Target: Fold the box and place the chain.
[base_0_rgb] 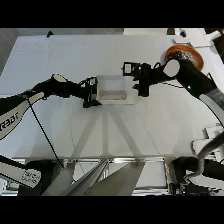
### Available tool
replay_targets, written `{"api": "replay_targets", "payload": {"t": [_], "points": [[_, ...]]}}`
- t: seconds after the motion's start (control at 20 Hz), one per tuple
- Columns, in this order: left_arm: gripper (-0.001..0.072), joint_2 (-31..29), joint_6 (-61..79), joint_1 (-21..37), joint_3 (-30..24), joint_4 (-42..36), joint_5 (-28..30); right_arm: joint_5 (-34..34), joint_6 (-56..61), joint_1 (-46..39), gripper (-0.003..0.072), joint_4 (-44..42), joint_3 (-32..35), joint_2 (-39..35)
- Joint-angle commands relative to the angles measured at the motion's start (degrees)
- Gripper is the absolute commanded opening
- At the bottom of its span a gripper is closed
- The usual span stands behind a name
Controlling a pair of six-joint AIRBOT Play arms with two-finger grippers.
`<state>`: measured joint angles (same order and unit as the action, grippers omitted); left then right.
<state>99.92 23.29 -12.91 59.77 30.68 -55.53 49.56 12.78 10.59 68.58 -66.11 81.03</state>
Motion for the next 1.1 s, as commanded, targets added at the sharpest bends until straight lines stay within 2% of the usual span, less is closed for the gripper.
{"api": "replay_targets", "payload": {"t": [0.0,0.25,0.35,0.45,0.7,0.85,1.05], "points": [[0.0396,0.0,0.0,0.0,0.0,0.0,0.0,-0.3,-6.4,0.0,0.0336,-1.1,0.0,4.9],[0.0396,0.0,0.0,0.0,0.0,0.0,0.0,-0.3,-11.8,0.0,0.0333,-5.6,0.0,9.4],[0.0396,0.0,0.0,0.0,0.0,0.0,0.0,-0.2,-11.8,0.1,0.0327,-6.5,0.0,10.0],[0.0396,0.0,0.0,0.0,0.0,0.0,0.0,-0.1,-11.8,0.1,0.0288,-8.6,0.0,10.3],[0.0396,0.0,0.0,0.0,0.0,0.0,0.0,1.2,-14.9,0.1,0.0285,-12.0,0.0,10.4],[0.0396,0.0,0.0,0.0,0.0,0.0,0.0,3.3,-14.8,0.1,0.0170,-12.1,0.0,10.4],[0.0396,0.0,0.0,0.0,0.0,0.0,0.0,4.3,-14.8,0.1,0.0146,-12.1,0.0,10.4]]}}
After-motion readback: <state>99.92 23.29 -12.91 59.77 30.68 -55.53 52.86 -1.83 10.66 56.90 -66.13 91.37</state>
